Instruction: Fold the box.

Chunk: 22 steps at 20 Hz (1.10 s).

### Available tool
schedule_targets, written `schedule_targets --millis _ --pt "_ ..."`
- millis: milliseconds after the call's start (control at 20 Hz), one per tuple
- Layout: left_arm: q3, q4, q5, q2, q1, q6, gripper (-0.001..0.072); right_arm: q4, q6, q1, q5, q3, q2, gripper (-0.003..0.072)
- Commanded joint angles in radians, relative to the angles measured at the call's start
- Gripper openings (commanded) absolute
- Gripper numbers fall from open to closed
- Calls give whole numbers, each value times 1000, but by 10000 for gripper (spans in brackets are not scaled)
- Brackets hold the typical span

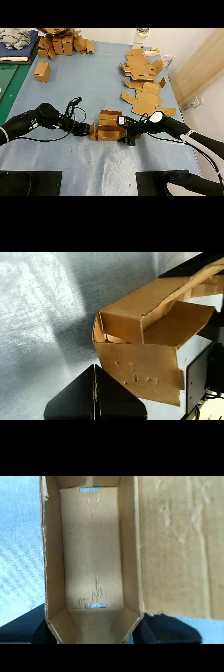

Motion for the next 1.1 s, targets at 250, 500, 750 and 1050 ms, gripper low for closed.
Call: schedule_targets --millis 250,500,750,1050 --pt "14 -40 -40 2 21 25 19 0 0 0 0 0 0 592" --pt "24 -48 -72 2 39 31 288 0 0 0 0 0 0 592" --pt "31 -70 -73 2 39 38 289 0 0 0 0 0 0 592" --pt "30 -186 -72 1 39 135 289 0 0 0 1 0 0 593"
